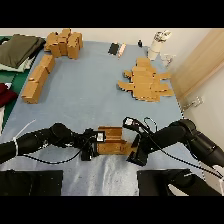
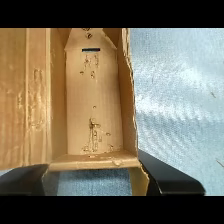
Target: Fold the box.
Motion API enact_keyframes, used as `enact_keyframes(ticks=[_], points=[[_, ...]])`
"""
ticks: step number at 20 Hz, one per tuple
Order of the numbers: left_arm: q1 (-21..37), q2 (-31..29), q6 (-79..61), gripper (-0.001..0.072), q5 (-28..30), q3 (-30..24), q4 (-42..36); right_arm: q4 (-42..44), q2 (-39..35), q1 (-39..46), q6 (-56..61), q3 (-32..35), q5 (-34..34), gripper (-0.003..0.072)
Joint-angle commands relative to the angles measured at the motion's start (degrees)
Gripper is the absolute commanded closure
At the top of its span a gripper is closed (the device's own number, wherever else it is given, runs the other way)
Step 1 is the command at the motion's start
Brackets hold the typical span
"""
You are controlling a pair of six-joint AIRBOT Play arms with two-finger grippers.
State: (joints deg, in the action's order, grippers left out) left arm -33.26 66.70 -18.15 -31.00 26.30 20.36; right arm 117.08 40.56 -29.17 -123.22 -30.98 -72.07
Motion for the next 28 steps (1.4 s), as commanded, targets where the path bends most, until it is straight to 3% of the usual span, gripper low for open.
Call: enact_keyframes(ticks=[1,5,9,16,22,28], points=[[0.0,0.0,0.0,0.0264,0.0,0.1,0.0,10.9,-2.6,0.0,18.7,-0.2,-3.8,-0.0034],[0.0,0.0,0.0,0.0264,0.0,0.1,0.0,11.1,-2.7,-0.8,36.0,-0.2,4.6,-0.0034],[0.0,0.0,0.0,0.0264,0.0,0.0,0.0,11.1,-2.6,-1.0,42.7,-0.2,13.2,-0.0034],[0.1,-0.8,0.2,0.0264,0.0,0.0,1.9,10.9,-2.6,-1.0,43.7,-0.2,15.2,-0.0034],[3.1,-5.4,4.3,0.0263,-1.6,-0.5,5.6,10.7,-2.6,-1.0,43.7,-0.1,17.0,-0.0034],[10.3,-6.0,4.1,0.0263,-10.2,-1.7,9.0,10.4,-1.2,-1.1,43.7,-0.1,17.3,-0.0034]])
